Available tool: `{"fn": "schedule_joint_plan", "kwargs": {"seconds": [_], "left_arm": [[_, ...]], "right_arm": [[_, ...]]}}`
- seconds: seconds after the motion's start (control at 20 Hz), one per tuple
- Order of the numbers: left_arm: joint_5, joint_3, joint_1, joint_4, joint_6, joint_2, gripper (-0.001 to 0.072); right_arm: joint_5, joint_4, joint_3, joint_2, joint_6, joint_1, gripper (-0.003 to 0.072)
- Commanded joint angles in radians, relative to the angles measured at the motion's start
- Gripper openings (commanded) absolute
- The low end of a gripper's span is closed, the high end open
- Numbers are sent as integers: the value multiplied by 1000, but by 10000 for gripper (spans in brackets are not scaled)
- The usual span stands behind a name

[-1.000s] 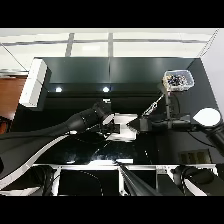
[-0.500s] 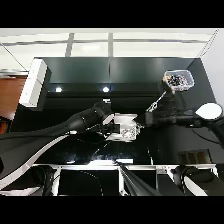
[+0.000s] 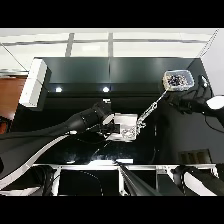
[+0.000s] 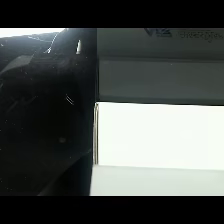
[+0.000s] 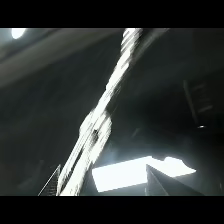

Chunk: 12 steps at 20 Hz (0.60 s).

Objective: Fold the box and place the chain.

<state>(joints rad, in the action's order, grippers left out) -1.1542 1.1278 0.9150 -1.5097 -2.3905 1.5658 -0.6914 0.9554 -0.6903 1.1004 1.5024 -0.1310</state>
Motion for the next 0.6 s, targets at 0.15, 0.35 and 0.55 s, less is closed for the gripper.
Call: {"fn": "schedule_joint_plan", "kwargs": {"seconds": [0.15,0.35,0.55], "left_arm": [[-3,1,0,0,0,0,33],[-3,1,0,0,0,0,33],[-3,1,0,1,0,0,33]], "right_arm": [[42,27,-288,374,148,-12,635],[10,-18,-380,486,154,-1,560],[-28,-15,-396,492,104,4,18]]}}
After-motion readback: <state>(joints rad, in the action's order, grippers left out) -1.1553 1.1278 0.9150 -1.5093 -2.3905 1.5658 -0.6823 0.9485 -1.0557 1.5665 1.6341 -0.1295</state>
